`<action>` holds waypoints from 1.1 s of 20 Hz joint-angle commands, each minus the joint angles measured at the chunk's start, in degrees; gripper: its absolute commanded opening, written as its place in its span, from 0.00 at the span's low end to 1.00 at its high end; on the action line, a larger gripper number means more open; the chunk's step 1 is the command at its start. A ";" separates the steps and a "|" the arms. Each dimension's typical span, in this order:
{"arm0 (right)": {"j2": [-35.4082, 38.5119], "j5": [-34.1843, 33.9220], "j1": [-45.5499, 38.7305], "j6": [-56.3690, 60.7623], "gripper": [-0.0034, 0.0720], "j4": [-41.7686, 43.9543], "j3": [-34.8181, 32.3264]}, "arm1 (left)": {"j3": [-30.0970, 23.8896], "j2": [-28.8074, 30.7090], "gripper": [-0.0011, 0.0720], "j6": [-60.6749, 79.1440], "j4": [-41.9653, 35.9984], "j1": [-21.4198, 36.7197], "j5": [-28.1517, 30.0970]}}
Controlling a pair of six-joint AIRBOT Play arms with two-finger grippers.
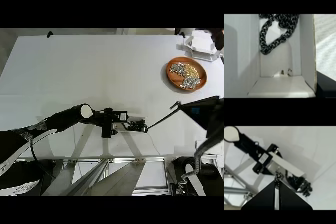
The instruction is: Fold the box and place the chain.
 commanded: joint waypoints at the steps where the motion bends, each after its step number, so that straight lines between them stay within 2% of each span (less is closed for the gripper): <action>1: 2.05 -5.60 0.00 -5.95 0.06 5.73 -11.43 | -0.02 0.00 0.45 0.02 0.02 0.00 0.00; 4: 2.08 -9.16 0.00 -11.61 0.06 13.38 -19.15 | -0.02 0.00 0.45 0.02 0.02 0.00 0.00; 7: 2.08 -12.13 0.70 -16.63 0.06 15.13 -26.25 | -0.02 0.00 0.45 0.02 0.02 0.00 0.00; 10: 2.05 -17.00 7.74 -17.97 0.06 15.41 -33.20 | -0.02 0.00 0.45 0.00 0.02 0.00 0.02; 13: 1.95 -29.75 18.64 -17.86 0.06 14.58 -38.23 | -0.02 0.00 0.45 0.02 0.02 0.00 0.00; 16: -0.61 -39.43 28.28 -14.82 0.06 10.78 -39.69 | -0.02 0.00 0.45 0.02 0.02 0.00 0.00; 18: -4.85 -48.43 33.03 -9.75 0.06 5.95 -39.69 | -0.02 0.00 0.45 0.02 0.02 0.00 0.02; 20: -10.08 -57.00 35.91 -9.01 0.06 6.56 -39.67 | -0.02 0.00 0.45 0.00 0.02 0.00 0.00; 22: -14.34 -60.41 37.24 -9.01 0.06 8.35 -39.65 | -0.02 0.00 0.45 0.00 0.02 0.00 0.00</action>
